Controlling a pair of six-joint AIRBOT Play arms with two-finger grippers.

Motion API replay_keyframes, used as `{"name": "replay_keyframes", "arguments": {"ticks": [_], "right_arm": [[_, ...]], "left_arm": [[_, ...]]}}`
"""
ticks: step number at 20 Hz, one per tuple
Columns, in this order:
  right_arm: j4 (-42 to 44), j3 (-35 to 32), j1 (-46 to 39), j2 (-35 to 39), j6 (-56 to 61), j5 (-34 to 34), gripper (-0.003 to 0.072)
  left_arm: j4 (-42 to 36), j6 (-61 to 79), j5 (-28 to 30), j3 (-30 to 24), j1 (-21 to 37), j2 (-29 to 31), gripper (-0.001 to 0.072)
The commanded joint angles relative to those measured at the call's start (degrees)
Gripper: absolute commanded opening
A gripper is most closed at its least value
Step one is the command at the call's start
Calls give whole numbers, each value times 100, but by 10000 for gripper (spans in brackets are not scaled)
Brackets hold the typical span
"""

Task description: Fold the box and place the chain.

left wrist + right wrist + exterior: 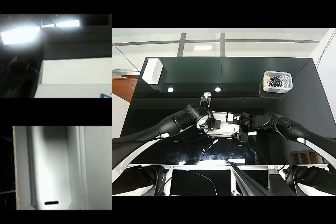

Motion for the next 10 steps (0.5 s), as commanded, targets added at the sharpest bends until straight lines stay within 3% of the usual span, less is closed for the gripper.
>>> {"name": "replay_keyframes", "arguments": {"ticks": [1, 4, 5, 10], "right_arm": [[2, 0, -2, 2, 0, 2, 536], [2, 0, -2, 2, 0, 2, 535], [2, 0, -2, 2, 0, 4, 535], [2, 0, -2, 2, 0, 4, 536]], "left_arm": [[-2, 2, 9, 7, -2, -4, 329], [7, -11, 13, 7, -2, -7, 326], [4, -11, 11, 7, -2, -9, 251], [-4, -9, -15, 7, -4, -11, 134]]}}
